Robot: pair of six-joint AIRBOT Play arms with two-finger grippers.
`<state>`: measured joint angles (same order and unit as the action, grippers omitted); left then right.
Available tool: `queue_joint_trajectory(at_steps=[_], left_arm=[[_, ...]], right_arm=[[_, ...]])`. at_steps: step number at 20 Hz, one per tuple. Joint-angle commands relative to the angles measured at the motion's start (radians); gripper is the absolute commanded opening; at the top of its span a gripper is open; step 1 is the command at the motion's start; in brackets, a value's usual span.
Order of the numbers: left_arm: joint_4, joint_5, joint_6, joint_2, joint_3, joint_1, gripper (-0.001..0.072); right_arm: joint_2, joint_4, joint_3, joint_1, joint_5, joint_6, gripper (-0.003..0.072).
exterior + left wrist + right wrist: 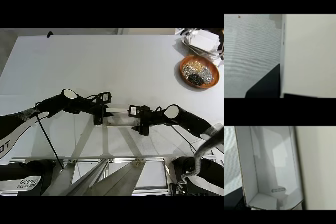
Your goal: Fold the box and place the chain.
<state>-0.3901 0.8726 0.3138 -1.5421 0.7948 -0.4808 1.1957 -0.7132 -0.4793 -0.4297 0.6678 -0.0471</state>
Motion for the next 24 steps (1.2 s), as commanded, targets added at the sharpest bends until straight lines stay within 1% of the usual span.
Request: queue_joint_trajectory(at_steps=[1,10,11,12,13,14,15,16,24], left_arm=[[0.0,-0.001,0.0,0.0,-0.001,-0.001,0.0009],[0.0,-0.001,0.0,0.0,-0.001,-0.001,0.0009],[0.0,-0.001,0.0,0.0,-0.001,-0.001,0.0009],[0.0,-0.001,0.0,0.0,-0.001,-0.001,0.0009],[0.0,-0.001,0.0,0.0,-0.001,-0.001,0.0009],[0.0,-0.001,0.0,0.0,-0.001,-0.001,0.0009],[0.0,-0.001,0.0,0.0,-0.001,-0.001,0.0009],[0.0,-0.001,0.0,0.0,-0.001,-0.001,0.0009],[0.0,-0.001,0.0,0.0,-0.001,-0.001,0.0009]], right_arm=[[0.001,0.018,0.0,-0.001,-0.004,-0.015,0.0521],[0.002,0.018,0.001,-0.001,-0.018,-0.014,0.0524],[0.002,0.018,0.001,-0.001,-0.018,-0.014,0.0512],[0.001,0.017,0.001,-0.002,-0.018,-0.014,0.0468],[0.001,0.017,0.001,-0.001,-0.018,-0.014,0.0386],[0.002,0.017,0.0,-0.001,-0.017,-0.014,0.0379],[0.001,0.017,0.0,-0.001,-0.017,-0.014,0.0383],[0.001,0.017,0.0,-0.001,-0.021,-0.014,0.0414],[0.001,0.017,0.0,-0.001,-0.025,-0.014,0.0414]])
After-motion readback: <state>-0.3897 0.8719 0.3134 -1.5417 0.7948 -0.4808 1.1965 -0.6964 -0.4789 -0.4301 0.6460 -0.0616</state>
